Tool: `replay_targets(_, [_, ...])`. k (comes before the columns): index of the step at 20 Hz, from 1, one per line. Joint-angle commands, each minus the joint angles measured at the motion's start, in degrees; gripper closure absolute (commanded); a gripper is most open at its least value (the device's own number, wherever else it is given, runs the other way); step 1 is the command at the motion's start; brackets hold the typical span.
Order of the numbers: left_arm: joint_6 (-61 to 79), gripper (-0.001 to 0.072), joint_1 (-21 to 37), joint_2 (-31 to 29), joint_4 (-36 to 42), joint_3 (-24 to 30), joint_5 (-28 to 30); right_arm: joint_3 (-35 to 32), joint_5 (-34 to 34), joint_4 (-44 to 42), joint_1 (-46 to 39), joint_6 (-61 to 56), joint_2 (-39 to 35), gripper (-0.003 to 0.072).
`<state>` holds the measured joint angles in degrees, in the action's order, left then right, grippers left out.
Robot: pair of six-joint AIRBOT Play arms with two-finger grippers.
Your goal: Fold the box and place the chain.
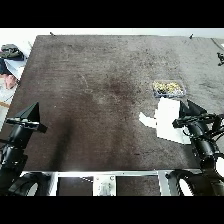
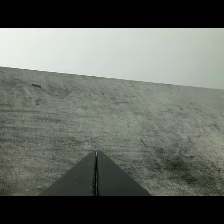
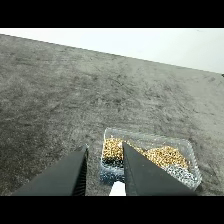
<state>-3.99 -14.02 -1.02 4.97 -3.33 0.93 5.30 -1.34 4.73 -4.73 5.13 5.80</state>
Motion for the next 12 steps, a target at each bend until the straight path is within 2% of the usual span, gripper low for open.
replay_targets(1, [0.0, 0.0698, 0.0, 0.0, 0.0, 0.0, 0.0, 0.0, 0.0, 0.0, 0.0, 0.0, 0.0, 0.0407])
replay_targets(7, [0.0, 0.0697, 0.0, 0.0, 0.0, 0.0, 0.0, 0.7, -0.1, 0.0, 0.0, -1.9, 0.0, 0.0406])
replay_targets(10, [0.0, 0.0698, 0.0, 0.0, 0.0, 0.0, -0.1, 3.9, -2.4, -0.1, 0.0, -2.0, 0.6, 0.0405])
replay_targets(12, [0.0, 0.0697, 0.0, 0.0, 0.0, 0.0, 0.0, 7.2, -5.9, -0.1, 0.0, -2.0, 4.0, 0.0405])
